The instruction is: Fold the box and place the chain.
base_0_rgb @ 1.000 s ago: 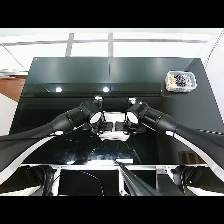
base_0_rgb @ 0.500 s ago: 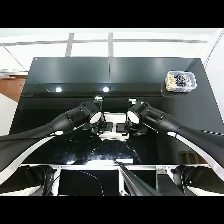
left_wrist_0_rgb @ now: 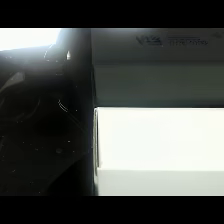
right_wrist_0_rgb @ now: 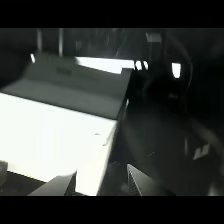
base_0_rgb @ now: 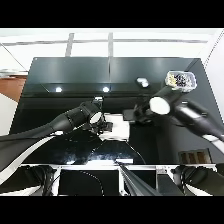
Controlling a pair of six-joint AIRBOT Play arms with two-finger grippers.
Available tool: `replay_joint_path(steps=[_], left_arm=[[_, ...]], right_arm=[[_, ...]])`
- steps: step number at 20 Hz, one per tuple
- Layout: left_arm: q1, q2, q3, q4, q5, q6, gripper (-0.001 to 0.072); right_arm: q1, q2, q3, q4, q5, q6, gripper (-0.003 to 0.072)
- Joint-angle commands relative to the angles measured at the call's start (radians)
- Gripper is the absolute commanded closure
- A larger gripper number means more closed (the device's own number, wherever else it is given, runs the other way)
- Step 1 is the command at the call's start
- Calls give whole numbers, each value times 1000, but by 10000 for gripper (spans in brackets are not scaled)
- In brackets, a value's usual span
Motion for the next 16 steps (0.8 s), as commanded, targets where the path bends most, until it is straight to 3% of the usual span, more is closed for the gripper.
replay_joint_path(steps=[1,3,4,6,7,8,9,12,14,16], left_arm=[[0,0,1,0,-1,0,677],[0,0,1,0,0,0,677],[0,0,1,0,2,0,677],[0,0,1,0,5,0,677],[0,0,1,0,4,0,677],[0,0,1,0,0,0,677],[0,0,1,-1,-2,0,677],[1,0,1,-4,1,0,677],[1,0,1,-4,0,0,677],[1,0,1,-4,0,0,676]], right_arm=[[-89,133,9,-232,53,-159,311],[-142,147,8,-528,61,-172,311],[-187,146,1,-614,11,-172,311],[-337,146,-39,-638,-216,-170,310],[-418,138,-68,-609,-339,-168,302],[-507,113,-90,-557,-460,-167,29],[-584,69,-87,-483,-537,-175,-14],[-770,-133,28,-182,-575,-240,-12],[-832,-290,168,28,-476,-341,-10],[-854,-420,295,110,-380,-355,-1]])
